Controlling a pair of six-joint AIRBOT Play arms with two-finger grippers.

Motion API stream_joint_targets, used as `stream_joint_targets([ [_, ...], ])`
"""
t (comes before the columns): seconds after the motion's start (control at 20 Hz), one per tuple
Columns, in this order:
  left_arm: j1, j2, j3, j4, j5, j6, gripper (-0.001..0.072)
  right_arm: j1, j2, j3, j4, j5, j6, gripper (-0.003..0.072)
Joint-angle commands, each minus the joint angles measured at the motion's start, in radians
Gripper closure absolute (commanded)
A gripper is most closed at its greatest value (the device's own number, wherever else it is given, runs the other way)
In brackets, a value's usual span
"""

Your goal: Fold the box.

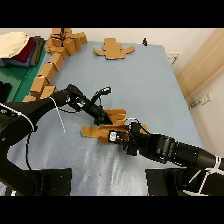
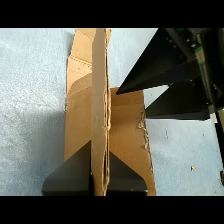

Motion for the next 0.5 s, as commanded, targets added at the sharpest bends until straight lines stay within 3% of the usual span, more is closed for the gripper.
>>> stream_joint_targets([
  [0.0, 0.001, 0.0, 0.001, 0.0, 0.0, 0.0, 0.0698, 0.0, 0.006, 0.002, -0.072, -0.005, 0.09, 0.0103],
  [0.25, 0.001, 0.0, 0.001, 0.0, 0.0, 0.0, 0.0698, 0.0, 0.007, 0.003, -0.167, 0.004, 0.249, 0.0103],
  [0.45, 0.001, 0.0, 0.001, 0.0, 0.001, 0.0, 0.0698, 0.0, 0.007, 0.003, -0.145, 0.008, 0.274, 0.0098],
])
